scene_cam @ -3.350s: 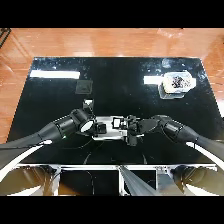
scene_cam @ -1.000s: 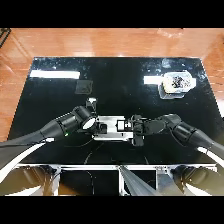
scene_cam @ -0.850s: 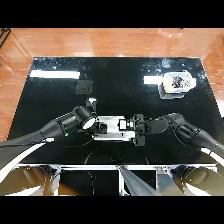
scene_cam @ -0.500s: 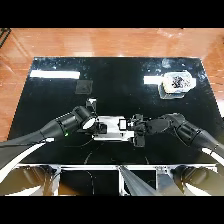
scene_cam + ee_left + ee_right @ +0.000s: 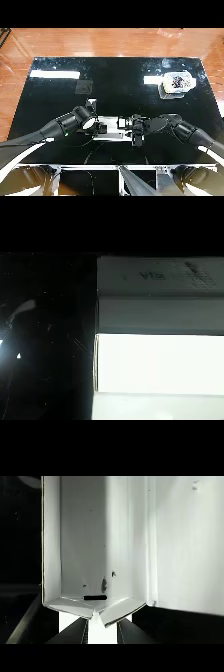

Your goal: Fold the box and place the chain.

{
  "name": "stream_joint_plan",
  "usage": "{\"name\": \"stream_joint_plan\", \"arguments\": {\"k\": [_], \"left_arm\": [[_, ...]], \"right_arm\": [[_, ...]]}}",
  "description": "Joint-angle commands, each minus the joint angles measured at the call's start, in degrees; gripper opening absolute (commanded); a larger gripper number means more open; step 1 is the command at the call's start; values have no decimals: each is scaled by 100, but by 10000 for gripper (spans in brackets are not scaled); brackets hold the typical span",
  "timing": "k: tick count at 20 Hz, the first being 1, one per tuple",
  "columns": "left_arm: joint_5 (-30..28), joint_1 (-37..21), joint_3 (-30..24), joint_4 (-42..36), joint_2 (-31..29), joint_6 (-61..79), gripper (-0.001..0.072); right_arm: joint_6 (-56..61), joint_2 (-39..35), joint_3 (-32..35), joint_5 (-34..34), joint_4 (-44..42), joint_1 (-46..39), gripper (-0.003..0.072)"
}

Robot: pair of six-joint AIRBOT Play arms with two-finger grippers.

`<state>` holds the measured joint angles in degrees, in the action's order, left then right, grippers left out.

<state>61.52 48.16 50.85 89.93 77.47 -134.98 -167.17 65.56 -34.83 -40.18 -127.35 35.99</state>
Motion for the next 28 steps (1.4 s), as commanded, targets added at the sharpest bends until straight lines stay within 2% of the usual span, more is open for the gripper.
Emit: {"name": "stream_joint_plan", "arguments": {"k": [1, 5, 14, 16, 17, 18, 19, 23, 24, 25, 26, 28], "left_arm": [[7, -7, 4, 0, 0, 2, 22], [9, -7, 4, 0, 2, 0, 22], [7, -7, 4, 0, 2, -2, 22], [7, -7, 4, 0, 2, 0, 22], [7, -7, 4, 0, 2, 0, 23], [7, -7, 4, 0, 2, -2, 23], [7, -7, 4, 0, 2, 0, 23], [7, -7, 4, 0, 2, 0, 23], [7, -7, 4, 0, 2, 0, 23], [7, -7, 4, 0, 2, -2, 23], [9, -7, 4, 0, 2, -2, 22], [13, -7, 4, -2, 2, -2, 23]], "right_arm": [[24, 87, -4, 273, -157, 264, 190], [136, 142, -4, 1021, -409, 612, 191], [511, 365, -4, 1106, -553, 723, 196], [570, 365, -4, 1102, -551, 723, 451], [568, 365, -4, 1102, -549, 723, 452], [568, 365, -4, 1091, -549, 723, 322], [568, 365, -4, 1062, -549, 723, 251], [566, 363, -4, 1043, -529, 723, 250], [566, 363, -4, 1036, -503, 723, 176], [568, 350, -4, 1012, -457, 721, 45], [649, 299, -4, 922, -393, 697, 17], [1768, 72, -7, 516, -295, 417, 17]]}}
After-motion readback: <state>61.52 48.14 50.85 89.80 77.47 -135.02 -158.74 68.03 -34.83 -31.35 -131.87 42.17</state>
